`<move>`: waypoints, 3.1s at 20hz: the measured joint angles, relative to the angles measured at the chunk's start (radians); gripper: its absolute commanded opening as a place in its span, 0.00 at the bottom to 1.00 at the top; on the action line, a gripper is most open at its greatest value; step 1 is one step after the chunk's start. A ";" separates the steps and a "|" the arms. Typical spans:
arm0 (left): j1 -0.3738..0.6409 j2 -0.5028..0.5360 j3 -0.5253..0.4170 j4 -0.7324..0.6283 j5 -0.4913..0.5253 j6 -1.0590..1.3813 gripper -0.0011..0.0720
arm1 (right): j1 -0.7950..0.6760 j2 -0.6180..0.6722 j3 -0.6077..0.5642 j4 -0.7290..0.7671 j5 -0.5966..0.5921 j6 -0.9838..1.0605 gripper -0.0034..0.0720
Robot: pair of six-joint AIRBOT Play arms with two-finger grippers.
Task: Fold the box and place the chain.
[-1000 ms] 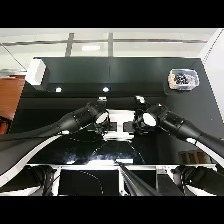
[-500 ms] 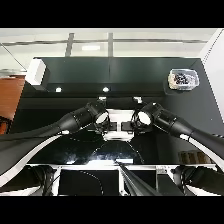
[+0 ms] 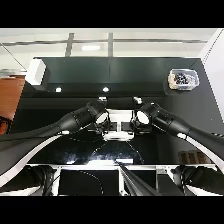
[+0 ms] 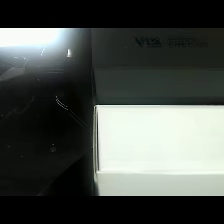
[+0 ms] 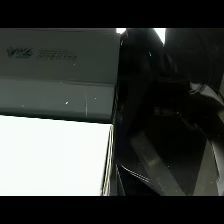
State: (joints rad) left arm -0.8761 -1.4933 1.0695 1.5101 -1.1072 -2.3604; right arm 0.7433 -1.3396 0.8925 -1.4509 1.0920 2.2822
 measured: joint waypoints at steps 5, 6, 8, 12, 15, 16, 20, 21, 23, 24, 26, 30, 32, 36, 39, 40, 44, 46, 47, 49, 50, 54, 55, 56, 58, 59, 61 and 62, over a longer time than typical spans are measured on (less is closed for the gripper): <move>0.000 0.000 0.000 -0.001 0.000 0.000 0.05 | 0.000 -0.006 0.000 -0.002 0.004 0.014 0.11; -0.001 0.000 0.000 0.000 0.000 0.000 0.05 | 0.001 -0.006 0.000 -0.002 0.004 0.015 0.11; 0.000 0.000 0.000 0.000 0.000 0.000 0.05 | 0.001 -0.006 0.000 -0.001 0.003 0.018 0.11; 0.000 0.000 0.000 0.000 -0.001 0.000 0.05 | 0.001 -0.006 0.000 -0.001 0.000 0.022 0.12; 0.000 0.000 0.000 0.001 -0.004 -0.001 0.05 | 0.001 -0.006 0.000 0.004 -0.003 0.024 0.18; 0.000 0.000 0.000 0.001 -0.003 -0.001 0.05 | 0.001 -0.006 0.000 0.006 -0.003 0.024 0.22; 0.000 0.000 0.000 0.001 -0.004 -0.002 0.05 | 0.001 -0.006 0.000 0.009 -0.005 0.026 0.28; 0.000 0.000 0.000 0.001 -0.004 -0.002 0.05 | 0.001 -0.006 0.000 0.010 -0.006 0.026 0.28; 0.000 0.000 0.000 0.001 -0.003 -0.002 0.05 | 0.001 -0.006 0.000 0.011 -0.007 0.026 0.41; 0.000 0.000 0.000 0.001 -0.003 -0.002 0.05 | 0.001 -0.006 0.000 0.014 -0.007 0.026 0.49; 0.000 0.000 0.000 0.001 -0.003 -0.002 0.05 | 0.001 -0.006 0.001 0.014 -0.007 0.026 0.49; 0.000 0.000 0.000 0.000 -0.002 -0.002 0.05 | 0.001 -0.006 0.011 0.017 -0.008 0.026 0.31; 0.000 0.000 0.000 0.001 -0.003 -0.001 0.05 | 0.001 -0.006 0.014 0.015 -0.006 0.026 0.14; 0.000 0.000 0.000 0.000 -0.001 0.002 0.05 | 0.001 -0.006 0.016 0.013 0.000 0.022 0.33; 0.000 0.000 0.000 0.000 -0.001 -0.002 0.05 | 0.000 -0.005 0.016 0.018 -0.005 0.018 0.58; 0.000 0.000 0.000 0.000 -0.001 -0.002 0.05 | -0.003 -0.003 0.017 0.015 0.001 0.018 0.58; 0.000 0.000 0.000 0.000 -0.001 -0.002 0.05 | -0.017 0.039 0.025 0.001 0.022 -0.021 0.58; 0.000 0.000 0.000 0.000 -0.001 -0.002 0.05 | -0.033 0.092 0.028 -0.014 0.037 -0.049 0.58; 0.000 0.000 0.000 0.000 -0.001 -0.002 0.05 | -0.044 0.130 0.029 -0.021 0.052 -0.067 0.58; 0.000 0.000 0.000 0.000 -0.001 -0.001 0.05 | -0.076 0.218 0.030 -0.040 0.082 -0.106 0.58; 0.000 0.000 0.000 0.000 -0.001 -0.001 0.05 | -0.096 0.264 0.031 -0.054 0.091 -0.123 0.58; 0.000 0.000 0.000 0.000 -0.001 0.000 0.05 | -0.219 0.426 0.031 -0.241 0.108 -0.170 0.58; 0.000 0.000 0.000 0.000 0.000 0.000 0.05 | -0.259 0.446 0.027 -0.317 0.097 -0.175 0.58; 0.000 0.000 0.000 0.000 0.000 0.000 0.05 | -0.308 0.459 0.019 -0.396 0.064 -0.180 0.75; 0.000 0.000 0.000 0.000 0.001 0.000 0.05 | -0.425 0.457 0.002 -0.500 -0.052 -0.185 1.00; 0.000 0.000 0.000 0.000 0.002 0.000 0.05 | -0.492 0.436 -0.002 -0.521 -0.127 -0.188 1.00; 0.000 0.000 0.000 0.000 0.002 0.000 0.05 | -0.610 0.354 0.019 -0.533 -0.260 -0.189 1.00; 0.000 0.000 0.000 0.000 0.003 0.000 0.05 | -0.657 0.293 0.051 -0.531 -0.304 -0.190 1.00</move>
State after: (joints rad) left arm -0.8761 -1.4933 1.0698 1.5101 -1.1046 -2.3608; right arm 0.0868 -1.0462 0.9432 -1.9823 0.7876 2.0926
